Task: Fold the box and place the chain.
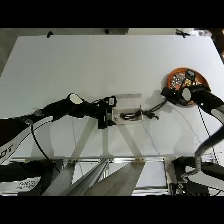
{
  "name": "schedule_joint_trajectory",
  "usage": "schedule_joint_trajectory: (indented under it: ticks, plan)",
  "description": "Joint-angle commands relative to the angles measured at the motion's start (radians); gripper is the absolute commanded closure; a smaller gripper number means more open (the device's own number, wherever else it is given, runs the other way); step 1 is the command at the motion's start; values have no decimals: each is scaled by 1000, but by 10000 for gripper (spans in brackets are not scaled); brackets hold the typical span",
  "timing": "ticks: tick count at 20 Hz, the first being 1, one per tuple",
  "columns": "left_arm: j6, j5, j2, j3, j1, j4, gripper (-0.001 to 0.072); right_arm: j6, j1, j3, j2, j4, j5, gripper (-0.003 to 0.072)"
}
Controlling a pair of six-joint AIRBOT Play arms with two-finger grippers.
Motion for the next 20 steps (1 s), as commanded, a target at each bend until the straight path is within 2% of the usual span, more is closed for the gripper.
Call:
schedule_joint_trajectory:
  ticks: [1, 5, 9, 15, 20]
  plan:
    - [0, 0, 1, 0, 0, 0, 343, -33, 21, 0, 3, 13, 43, 679]
    - [0, 0, 1, 0, 0, 0, 343, -131, 124, 0, 66, 12, 78, 679]
    - [0, 0, 1, 0, 0, 0, 343, -136, 242, 0, 198, 11, 106, 679]
    - [0, 0, 1, 0, 0, 0, 343, -184, 419, 0, 431, 10, 240, 680]
    - [0, 0, 1, 0, 0, 0, 343, -184, 539, 0, 564, 12, 269, 680]
